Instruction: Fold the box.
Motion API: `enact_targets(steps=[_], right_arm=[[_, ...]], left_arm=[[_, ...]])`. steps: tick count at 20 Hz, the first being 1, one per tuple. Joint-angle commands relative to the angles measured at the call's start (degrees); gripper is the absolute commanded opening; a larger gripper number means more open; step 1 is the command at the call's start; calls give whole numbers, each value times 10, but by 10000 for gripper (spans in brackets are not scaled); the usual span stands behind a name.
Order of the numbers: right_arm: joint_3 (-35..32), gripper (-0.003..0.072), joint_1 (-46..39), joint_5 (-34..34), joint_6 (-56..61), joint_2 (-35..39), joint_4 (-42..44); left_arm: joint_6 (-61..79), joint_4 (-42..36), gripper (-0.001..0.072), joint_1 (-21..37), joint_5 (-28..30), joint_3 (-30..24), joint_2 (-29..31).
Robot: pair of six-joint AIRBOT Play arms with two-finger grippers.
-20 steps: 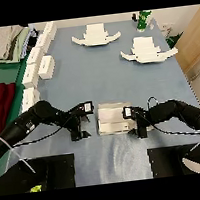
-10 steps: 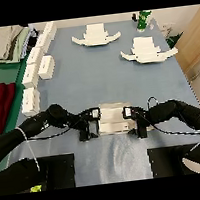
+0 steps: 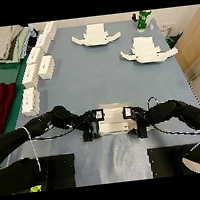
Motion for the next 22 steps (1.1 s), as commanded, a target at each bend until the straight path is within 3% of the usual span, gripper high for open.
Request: enact_targets(steps=[1, 17, 18, 19, 22], right_arm=[[0, 504, 0, 0, 2, 0, 0], [0, 504, 0, 0, 2, 0, 0], [0, 504, 0, 0, 2, 0, 0], [0, 504, 0, 0, 2, 0, 0], [0, 505, 0, 0, 2, 0, 0]], left_arm=[[11, -25, 693, -15, 0, 0, -3], [-57, -16, 687, -19, 40, -6, 0], [-57, -16, 582, -22, 44, -6, 0], [-57, -12, 539, -26, 43, -6, 0], [-50, 2, 535, -29, 28, -6, 0]])
